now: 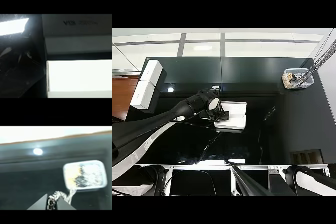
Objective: Fold the box and place the chain.
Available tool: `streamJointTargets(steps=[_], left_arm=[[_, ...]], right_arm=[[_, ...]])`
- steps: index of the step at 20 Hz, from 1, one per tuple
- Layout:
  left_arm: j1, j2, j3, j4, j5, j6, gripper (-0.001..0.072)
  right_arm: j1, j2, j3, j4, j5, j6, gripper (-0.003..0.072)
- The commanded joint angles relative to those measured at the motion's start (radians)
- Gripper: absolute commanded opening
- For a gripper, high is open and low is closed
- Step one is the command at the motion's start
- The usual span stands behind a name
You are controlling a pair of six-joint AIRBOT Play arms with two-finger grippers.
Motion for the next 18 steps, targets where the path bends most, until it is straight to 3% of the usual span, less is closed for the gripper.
streamJointTargets(steps=[1, 7, 18], left_arm=[[0.001, -0.001, 0.001, -0.001, 0.001, 0.000, 0.0032], [0.001, -0.001, 0.001, -0.001, 0.001, 0.000, 0.0032], [0.001, -0.001, 0.001, -0.002, 0.001, 0.000, 0.0032]], right_arm=[[0.000, 0.107, -0.013, 0.183, 0.066, -0.083, 0.0016], [0.001, 0.219, -0.130, 0.319, 0.156, -0.113, 0.0016], [0.012, 0.335, -0.517, 0.641, 0.196, -0.240, 0.0016]])
